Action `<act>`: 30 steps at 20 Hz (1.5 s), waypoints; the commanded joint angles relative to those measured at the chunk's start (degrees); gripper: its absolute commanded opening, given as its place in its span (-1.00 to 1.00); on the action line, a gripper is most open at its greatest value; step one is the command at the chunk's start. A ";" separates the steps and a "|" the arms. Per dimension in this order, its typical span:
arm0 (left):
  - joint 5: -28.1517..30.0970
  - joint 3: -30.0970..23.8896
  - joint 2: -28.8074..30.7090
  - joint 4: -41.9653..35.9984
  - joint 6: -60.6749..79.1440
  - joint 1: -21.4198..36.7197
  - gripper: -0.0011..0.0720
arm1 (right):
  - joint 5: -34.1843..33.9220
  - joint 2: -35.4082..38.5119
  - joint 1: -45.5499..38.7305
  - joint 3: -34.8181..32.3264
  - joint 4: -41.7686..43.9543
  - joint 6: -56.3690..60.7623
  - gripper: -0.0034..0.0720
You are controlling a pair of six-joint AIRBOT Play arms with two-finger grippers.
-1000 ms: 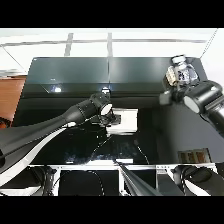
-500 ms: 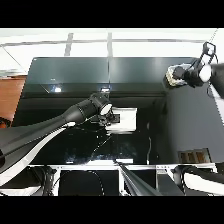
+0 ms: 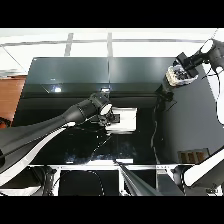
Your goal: Fold the box and place the chain.
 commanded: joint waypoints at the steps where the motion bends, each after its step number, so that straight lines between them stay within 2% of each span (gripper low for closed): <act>1: 0.02 0.07 -0.04 0.00 0.07 0.04 -0.91 | 1.46 -3.54 -1.05 2.43 3.32 1.79 0.65; 7: 0.02 0.07 -0.04 0.00 0.09 0.02 -0.91 | 0.28 -5.84 -0.68 2.43 5.38 0.37 0.65; 9: 0.02 0.07 -0.04 -0.02 0.07 0.02 -0.91 | 0.28 -6.54 -0.72 2.43 6.01 -3.91 0.61; 10: 0.00 0.07 -0.04 0.00 0.07 0.02 -0.91 | 0.07 -6.47 -0.94 2.45 7.26 -9.33 -0.01; 11: 0.00 0.07 -0.04 -0.02 0.09 0.04 -0.91 | 0.15 -6.08 -1.42 2.45 9.14 -14.60 -0.77; 12: -0.04 0.07 -0.04 -0.02 0.07 0.04 -0.91 | 0.90 -5.38 -2.08 2.45 11.02 -19.04 -0.87; 15: 0.00 0.07 -0.04 -0.02 0.07 0.02 -0.91 | 5.09 -1.29 -3.72 2.69 11.74 -28.39 -0.87; 19: -0.02 0.07 -0.04 -0.02 0.07 0.04 -0.91 | 10.23 8.55 -4.79 2.69 11.69 -37.75 -0.87; 27: -0.11 0.07 -0.04 -0.04 0.07 -0.07 -0.91 | 16.15 30.32 -4.70 2.60 16.28 -41.27 -0.87; 30: -0.07 0.07 -0.04 -0.02 0.07 -0.07 -0.91 | 16.46 38.38 -4.09 -0.87 19.54 -42.03 -0.87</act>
